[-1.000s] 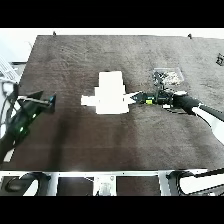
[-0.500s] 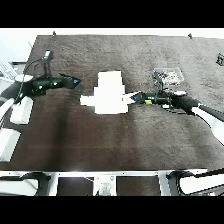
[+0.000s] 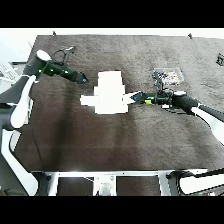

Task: Fold the box and place the chain.

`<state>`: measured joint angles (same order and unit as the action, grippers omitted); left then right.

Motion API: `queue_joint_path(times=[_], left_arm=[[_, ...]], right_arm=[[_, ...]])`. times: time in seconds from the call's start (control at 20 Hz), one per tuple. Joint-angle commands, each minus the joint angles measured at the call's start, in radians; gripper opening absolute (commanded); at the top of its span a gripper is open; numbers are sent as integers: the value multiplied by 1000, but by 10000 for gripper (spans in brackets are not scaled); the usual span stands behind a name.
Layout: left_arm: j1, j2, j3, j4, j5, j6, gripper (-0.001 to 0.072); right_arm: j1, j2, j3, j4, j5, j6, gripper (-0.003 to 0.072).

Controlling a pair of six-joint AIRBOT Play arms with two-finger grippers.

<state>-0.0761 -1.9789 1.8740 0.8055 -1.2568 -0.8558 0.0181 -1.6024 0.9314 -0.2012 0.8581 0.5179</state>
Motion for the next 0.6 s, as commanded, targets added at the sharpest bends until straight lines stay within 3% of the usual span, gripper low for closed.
queue_joint_path(times=[0.0,0.35,0.55], left_arm=[[-59,-79,122,130,-33,-90,578],[-117,-143,147,68,2,-58,578],[-117,-178,149,-55,0,0,579]], right_arm=[[1,-1,-1,0,-3,0,14],[1,-1,-1,0,-3,0,14],[1,-1,-2,-1,-2,-4,14]])
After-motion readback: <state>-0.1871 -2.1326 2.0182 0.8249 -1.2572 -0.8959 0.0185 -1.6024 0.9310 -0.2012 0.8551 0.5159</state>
